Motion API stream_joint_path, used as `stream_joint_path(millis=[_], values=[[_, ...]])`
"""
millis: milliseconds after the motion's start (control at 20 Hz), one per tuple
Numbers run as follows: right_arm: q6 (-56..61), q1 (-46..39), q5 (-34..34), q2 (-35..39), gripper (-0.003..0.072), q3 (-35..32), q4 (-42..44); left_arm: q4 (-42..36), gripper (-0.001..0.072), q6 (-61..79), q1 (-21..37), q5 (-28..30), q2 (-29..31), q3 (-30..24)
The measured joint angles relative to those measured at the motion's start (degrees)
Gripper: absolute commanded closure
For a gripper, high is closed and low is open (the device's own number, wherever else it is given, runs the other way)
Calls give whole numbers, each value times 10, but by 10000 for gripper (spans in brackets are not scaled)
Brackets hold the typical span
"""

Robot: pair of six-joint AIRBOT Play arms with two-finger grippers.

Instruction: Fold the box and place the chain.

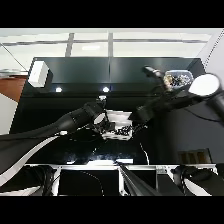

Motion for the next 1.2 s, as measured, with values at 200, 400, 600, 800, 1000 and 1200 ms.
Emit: stream_joint_path(millis=[200,400,600,800,1000,1200], values=[[-81,-132,0,51,24,-67,-29,0,678,0,0,-5,0,0],[-232,-179,-145,72,-33,-197,-35,0,678,0,3,-8,0,0],[-388,-162,-241,73,-30,-265,-56,-1,679,-1,4,-10,0,0],[-516,-142,-268,34,-31,-285,-20,-1,678,-2,4,-8,0,0],[-600,-128,-278,-4,-21,-291,-3,-1,678,-4,4,-4,0,0],[-649,-110,-285,-28,142,-292,5,-1,678,-4,4,-2,0,0]])
